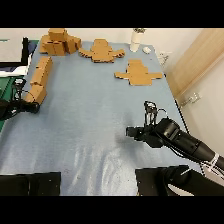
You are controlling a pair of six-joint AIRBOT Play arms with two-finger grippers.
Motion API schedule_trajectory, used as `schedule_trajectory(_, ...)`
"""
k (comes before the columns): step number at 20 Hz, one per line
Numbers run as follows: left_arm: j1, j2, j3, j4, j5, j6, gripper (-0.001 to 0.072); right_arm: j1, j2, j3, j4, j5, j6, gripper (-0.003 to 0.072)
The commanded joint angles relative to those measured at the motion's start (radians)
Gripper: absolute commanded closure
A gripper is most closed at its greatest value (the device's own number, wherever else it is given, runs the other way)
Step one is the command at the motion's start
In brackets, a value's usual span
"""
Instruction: Fold the box.
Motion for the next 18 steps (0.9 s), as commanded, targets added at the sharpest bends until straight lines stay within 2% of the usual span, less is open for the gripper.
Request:
schedule_trajectory(1,-0.011,-0.064,0.05,-0.005,0.021,-0.058,0.0238,0.0,-0.001,0.001,0.01,0.001,0.0,0.0682)
schedule_trajectory(7,-0.011,-0.116,0.096,-0.072,0.069,-0.058,0.0237,0.0,-0.001,0.001,0.01,0.001,0.018,0.0682)
schedule_trajectory(17,-0.011,-0.129,0.129,-0.072,0.04,-0.083,0.0235,0.0,-0.001,0.001,0.011,0.002,0.018,0.0682)
schedule_trajectory(18,-0.011,-0.131,0.129,-0.072,0.034,-0.083,0.0143,0.0,-0.001,0.001,0.019,0.001,0.018,0.0682)
